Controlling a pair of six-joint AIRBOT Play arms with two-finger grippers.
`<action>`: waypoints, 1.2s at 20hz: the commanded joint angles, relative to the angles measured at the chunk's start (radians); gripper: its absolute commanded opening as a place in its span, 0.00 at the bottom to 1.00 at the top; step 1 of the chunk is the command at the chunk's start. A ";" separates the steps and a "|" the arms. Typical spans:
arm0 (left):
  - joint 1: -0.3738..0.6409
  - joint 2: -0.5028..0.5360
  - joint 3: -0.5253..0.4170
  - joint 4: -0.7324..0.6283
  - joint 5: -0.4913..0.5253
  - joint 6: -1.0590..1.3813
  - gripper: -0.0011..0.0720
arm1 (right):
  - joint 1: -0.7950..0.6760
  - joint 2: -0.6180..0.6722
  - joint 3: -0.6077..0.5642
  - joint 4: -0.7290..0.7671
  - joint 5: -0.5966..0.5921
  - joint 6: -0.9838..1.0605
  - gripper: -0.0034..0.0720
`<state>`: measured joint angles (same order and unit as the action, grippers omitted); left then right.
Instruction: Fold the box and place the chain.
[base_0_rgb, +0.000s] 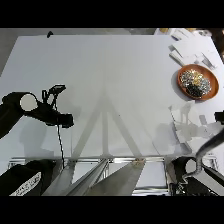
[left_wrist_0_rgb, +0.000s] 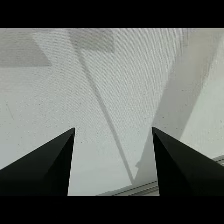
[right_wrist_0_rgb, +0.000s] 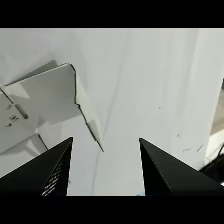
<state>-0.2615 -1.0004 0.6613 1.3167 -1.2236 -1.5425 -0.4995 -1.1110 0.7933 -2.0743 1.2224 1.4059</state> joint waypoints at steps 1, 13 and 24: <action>-0.001 0.000 0.000 0.000 0.000 0.000 0.74 | -0.073 -0.053 0.001 0.014 -0.044 -0.072 0.65; -0.001 0.000 0.000 0.000 0.000 0.000 0.74 | -0.066 -0.136 0.000 0.358 0.040 -0.014 0.06; -0.001 0.000 0.000 0.000 0.000 0.000 0.74 | 0.427 0.378 -0.084 0.702 0.031 -0.067 0.06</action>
<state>-0.2615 -1.0004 0.6613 1.3163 -1.2236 -1.5425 -0.2031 -0.8494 0.7475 -1.4967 1.2793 1.3312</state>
